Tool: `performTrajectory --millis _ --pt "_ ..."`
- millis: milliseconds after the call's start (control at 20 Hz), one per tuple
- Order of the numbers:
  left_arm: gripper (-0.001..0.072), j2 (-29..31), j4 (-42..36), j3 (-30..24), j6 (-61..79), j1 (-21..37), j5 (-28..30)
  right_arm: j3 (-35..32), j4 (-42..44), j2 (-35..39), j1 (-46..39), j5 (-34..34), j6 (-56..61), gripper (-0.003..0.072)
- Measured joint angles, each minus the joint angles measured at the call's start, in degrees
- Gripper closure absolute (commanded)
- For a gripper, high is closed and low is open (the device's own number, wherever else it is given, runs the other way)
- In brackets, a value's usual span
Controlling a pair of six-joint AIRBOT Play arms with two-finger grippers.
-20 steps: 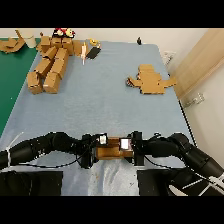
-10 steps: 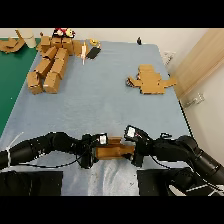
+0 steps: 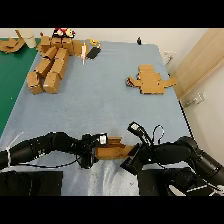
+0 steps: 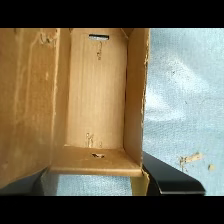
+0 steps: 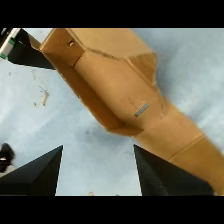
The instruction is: Fold the box.
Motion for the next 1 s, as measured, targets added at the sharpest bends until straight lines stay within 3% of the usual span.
performTrajectory --millis 600,700,1000 --pt "0.0195 0.0 0.0 0.0 0.0 0.0 0.0 0.0 4.1 -0.1 0.0 -0.3 17.9 0.0002" --pt "0.0195 0.0 0.0 0.0 0.0 0.0 0.0 0.0 4.6 -0.4 0.0 0.8 20.8 0.0681" --pt "0.0195 0.0 0.0 0.0 0.0 0.0 0.0 0.0 9.2 -2.9 0.0 4.3 26.2 0.0685"
